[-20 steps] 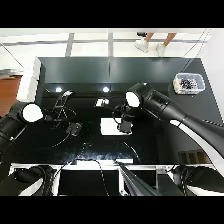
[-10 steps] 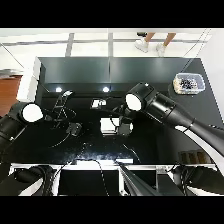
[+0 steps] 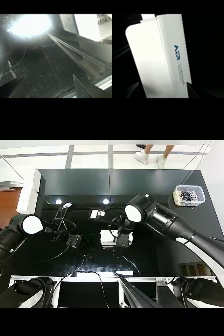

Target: Fold the box and place the chain.

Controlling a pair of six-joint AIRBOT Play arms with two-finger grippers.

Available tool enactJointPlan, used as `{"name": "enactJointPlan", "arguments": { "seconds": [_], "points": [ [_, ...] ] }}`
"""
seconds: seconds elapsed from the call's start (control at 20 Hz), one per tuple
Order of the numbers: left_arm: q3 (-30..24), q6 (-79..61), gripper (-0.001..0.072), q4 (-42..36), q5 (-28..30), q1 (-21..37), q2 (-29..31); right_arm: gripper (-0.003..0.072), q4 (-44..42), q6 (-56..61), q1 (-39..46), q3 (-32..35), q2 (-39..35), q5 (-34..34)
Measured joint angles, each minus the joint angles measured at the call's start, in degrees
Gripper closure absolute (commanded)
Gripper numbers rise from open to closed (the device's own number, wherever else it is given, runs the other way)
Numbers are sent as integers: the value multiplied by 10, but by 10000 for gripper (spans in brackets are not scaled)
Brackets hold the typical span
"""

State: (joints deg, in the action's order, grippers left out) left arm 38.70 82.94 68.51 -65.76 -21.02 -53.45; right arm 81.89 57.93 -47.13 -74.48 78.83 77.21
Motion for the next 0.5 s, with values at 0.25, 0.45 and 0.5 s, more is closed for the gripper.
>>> {"name": "enactJointPlan", "arguments": {
  "seconds": [0.25,0.45,0.5],
  "points": [
    [0,0,11,0,2,0,0,-15,-8,14,22,-29,4,15],
    [0,0,11,0,2,0,0,-16,-16,14,30,-15,16,19],
    [0,0,11,0,2,0,0,-16,-18,10,30,-9,18,19]
  ]
}}
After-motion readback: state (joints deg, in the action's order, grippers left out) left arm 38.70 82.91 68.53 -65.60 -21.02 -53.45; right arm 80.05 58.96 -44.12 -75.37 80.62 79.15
